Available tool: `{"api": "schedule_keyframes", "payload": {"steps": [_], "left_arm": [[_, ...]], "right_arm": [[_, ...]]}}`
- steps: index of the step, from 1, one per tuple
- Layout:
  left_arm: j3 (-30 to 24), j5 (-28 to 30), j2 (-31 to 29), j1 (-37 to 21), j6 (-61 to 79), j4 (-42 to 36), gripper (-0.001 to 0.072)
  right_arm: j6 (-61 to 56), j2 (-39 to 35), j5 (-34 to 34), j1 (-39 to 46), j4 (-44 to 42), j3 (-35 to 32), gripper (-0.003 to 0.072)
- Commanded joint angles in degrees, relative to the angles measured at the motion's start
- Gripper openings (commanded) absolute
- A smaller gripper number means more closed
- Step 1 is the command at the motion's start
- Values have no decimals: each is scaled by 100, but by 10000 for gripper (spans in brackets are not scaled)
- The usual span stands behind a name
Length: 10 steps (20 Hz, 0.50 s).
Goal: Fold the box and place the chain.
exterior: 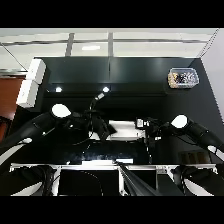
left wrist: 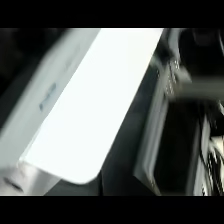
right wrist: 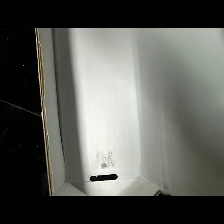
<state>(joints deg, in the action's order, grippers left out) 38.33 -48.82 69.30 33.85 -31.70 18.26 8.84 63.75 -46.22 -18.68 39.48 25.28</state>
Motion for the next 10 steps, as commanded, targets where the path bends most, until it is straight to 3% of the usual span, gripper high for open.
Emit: {"api": "schedule_keyframes", "payload": {"steps": [1, 3, 10], "left_arm": [[-61, 1679, 337, 221, 1016, -911, 22], [20, 2192, 452, 326, 1016, -800, 22], [138, 1770, 863, 400, -101, 905, 22]], "right_arm": [[2, -4, -4, -7, 0, 7, 448], [4, -4, -2, -7, 0, 7, 448], [4, -4, 0, -7, -2, 7, 448]]}}
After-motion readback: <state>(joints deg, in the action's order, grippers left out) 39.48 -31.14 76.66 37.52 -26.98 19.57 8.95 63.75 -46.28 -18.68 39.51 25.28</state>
